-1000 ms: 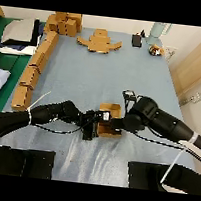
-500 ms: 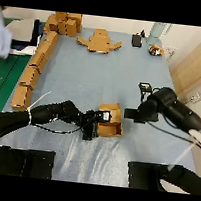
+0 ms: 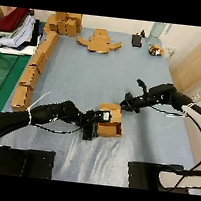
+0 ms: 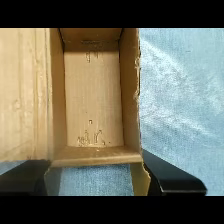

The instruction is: Fold the box.

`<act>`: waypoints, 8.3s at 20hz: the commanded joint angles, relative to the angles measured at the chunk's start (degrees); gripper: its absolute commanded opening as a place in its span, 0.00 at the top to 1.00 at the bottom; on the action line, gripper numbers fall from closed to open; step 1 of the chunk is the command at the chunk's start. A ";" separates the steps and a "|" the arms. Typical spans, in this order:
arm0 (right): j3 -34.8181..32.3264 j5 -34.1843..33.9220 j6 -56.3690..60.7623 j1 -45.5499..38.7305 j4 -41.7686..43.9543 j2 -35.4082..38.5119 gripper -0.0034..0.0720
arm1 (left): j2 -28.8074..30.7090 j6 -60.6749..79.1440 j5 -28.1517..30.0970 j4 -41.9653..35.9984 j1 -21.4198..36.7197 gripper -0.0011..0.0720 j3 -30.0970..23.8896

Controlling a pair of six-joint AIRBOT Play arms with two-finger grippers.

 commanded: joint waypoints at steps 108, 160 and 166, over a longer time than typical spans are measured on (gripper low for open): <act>-26.75 33.81 -22.53 47.15 -47.54 45.38 0.45 | 0.00 0.02 -0.02 0.00 -0.04 0.48 0.02; -25.83 -2.38 -14.16 1.86 6.75 22.18 0.95 | 0.00 0.02 -0.04 0.00 -0.04 0.48 0.02; -23.08 0.72 -12.66 1.84 2.29 33.09 0.95 | 0.00 0.02 -0.02 0.00 -0.04 0.48 0.02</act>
